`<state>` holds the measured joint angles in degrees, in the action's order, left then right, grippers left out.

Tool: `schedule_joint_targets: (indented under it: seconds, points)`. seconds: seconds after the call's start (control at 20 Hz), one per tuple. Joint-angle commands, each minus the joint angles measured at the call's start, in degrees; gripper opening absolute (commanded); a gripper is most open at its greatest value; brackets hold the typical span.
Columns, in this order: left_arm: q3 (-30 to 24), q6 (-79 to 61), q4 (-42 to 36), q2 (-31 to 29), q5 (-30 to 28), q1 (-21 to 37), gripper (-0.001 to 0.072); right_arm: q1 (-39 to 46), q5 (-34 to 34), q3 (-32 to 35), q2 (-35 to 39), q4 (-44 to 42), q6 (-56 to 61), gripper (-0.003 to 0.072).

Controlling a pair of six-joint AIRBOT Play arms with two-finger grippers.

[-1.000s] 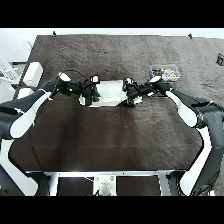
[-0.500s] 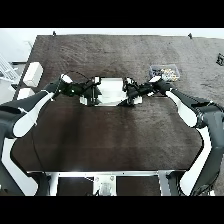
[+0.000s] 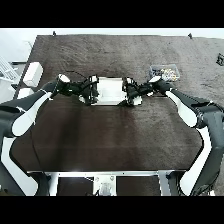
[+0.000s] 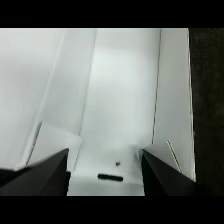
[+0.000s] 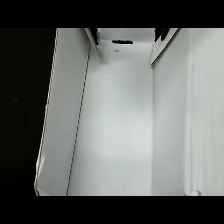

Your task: Fold the box and place the chain.

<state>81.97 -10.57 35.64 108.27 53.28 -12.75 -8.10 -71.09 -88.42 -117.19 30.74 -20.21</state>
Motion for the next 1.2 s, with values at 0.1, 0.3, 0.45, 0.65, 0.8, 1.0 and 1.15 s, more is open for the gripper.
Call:
schedule_joint_targets:
  seconds: [0.1, 0.3, 0.45, 0.65, 0.8, 1.0, 1.15]
  points:
    - [0.00, -1.53, -0.46, -0.09, 1.27, 0.33, 0.0203, 0.00, 0.11, 0.02, 0.02, 0.15, 0.04, 0.0639]
    - [0.17, -2.34, -0.44, -1.20, 1.42, 0.66, 0.0023, 0.00, 0.11, 0.02, 0.02, 0.15, 0.04, 0.0639]
    - [0.35, -2.05, -0.59, -3.34, 1.95, 2.95, 0.0022, 0.00, 0.11, 0.02, 0.02, 0.15, 0.04, 0.0639]
    - [0.28, 4.35, -1.07, -7.39, 5.57, 7.41, 0.0021, 0.00, 0.11, 0.02, 0.02, 0.15, 0.04, 0.0639]
    - [0.22, 12.55, -0.94, -9.79, 13.07, 11.39, 0.0020, 0.00, 0.11, 0.02, 0.02, 0.15, 0.04, 0.0639]
    - [-2.12, 26.45, -0.92, -10.08, 18.14, 16.44, 0.0019, 0.00, 0.11, 0.02, 0.02, 0.15, 0.04, 0.0639]
    - [-7.15, 39.45, -0.92, -10.08, 13.46, 18.67, 0.0019, 0.00, 0.11, 0.02, 0.02, 0.15, 0.04, 0.0639]
